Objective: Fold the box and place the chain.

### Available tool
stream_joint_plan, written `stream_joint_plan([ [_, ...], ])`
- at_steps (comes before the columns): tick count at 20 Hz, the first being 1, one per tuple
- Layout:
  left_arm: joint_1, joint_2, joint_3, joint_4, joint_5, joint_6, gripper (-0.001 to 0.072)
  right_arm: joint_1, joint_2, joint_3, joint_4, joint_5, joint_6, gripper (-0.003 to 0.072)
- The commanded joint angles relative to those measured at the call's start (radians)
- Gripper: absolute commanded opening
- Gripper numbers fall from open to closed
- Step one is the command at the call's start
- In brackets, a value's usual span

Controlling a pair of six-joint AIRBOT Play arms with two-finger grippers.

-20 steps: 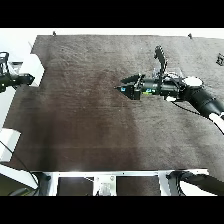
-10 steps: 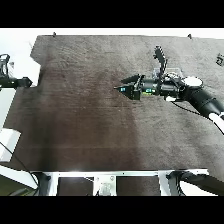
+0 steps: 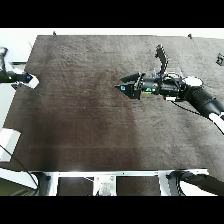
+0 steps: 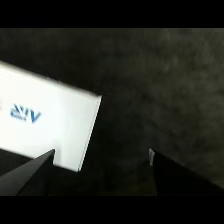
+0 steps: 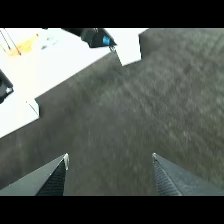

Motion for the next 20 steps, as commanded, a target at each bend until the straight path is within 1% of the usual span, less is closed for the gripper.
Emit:
stream_joint_plan([
  [1,-0.005,0.041,0.032,-0.346,-0.302,0.119,0.0716,0.0,-0.003,0.0,0.053,-0.02,-0.052,0.0618],
  [2,-0.008,0.063,0.032,-0.413,-0.379,0.158,0.0647,0.0,-0.004,0.0,0.066,-0.023,-0.052,0.0618],
  [3,-0.014,0.086,0.032,-0.461,-0.433,0.159,0.0629,0.0,-0.004,0.0,0.086,-0.023,-0.051,0.0618],
  [4,-0.021,0.115,0.032,-0.488,-0.462,0.163,0.0603,0.0,-0.004,0.0,0.128,-0.026,-0.051,0.0618],
  [5,-0.027,0.147,0.032,-0.496,-0.488,0.186,0.0503,0.0,-0.002,0.0,0.167,-0.026,-0.054,0.0617],
  [6,-0.035,0.181,0.032,-0.495,-0.51,0.214,0.0335,0.0,0.008,0.0,0.19,-0.026,-0.074,0.042],
  [7,-0.04,0.212,0.032,-0.495,-0.546,0.254,0.0116,0.0,0.021,0.0,0.207,-0.027,-0.083,0.0297],
  [8,-0.042,0.245,0.031,-0.496,-0.577,0.28,0.0021,0.005,0.036,0.0,0.216,-0.03,-0.082,0.0198],
  [9,-0.042,0.277,0.031,-0.496,-0.594,0.282,0.0021,0.013,0.06,0.0,0.212,-0.053,-0.082,0.0068],
  [10,-0.042,0.304,0.031,-0.496,-0.594,0.284,0.002,0.019,0.088,0.0,0.204,-0.091,-0.081,0.0012],
  [11,-0.042,0.337,0.028,-0.493,-0.59,0.282,0.0019,0.028,0.12,-0.005,0.201,-0.147,-0.081,0.0011],
  [12,-0.042,0.371,0.018,-0.493,-0.578,0.284,0.0019,0.041,0.163,-0.02,0.2,-0.236,-0.081,0.001],
  [14,-0.042,0.47,-0.052,-0.492,-0.484,0.311,0.0017,0.073,0.266,-0.074,0.188,-0.464,-0.08,0.0009],
  [16,-0.042,0.599,-0.179,-0.496,-0.312,0.334,0.0017,0.118,0.372,-0.153,0.188,-0.684,-0.081,0.0009],
  [17,-0.042,0.664,-0.252,-0.512,-0.245,0.362,0.0017,0.145,0.429,-0.204,0.188,-0.787,-0.081,0.0009],
  [18,-0.042,0.731,-0.335,-0.535,-0.181,0.383,0.0018,0.168,0.486,-0.259,0.188,-0.871,-0.081,0.0009],
  [20,-0.044,0.842,-0.492,-0.572,-0.101,0.431,0.0018,0.203,0.583,-0.356,0.187,-0.983,-0.082,0.0009],
])
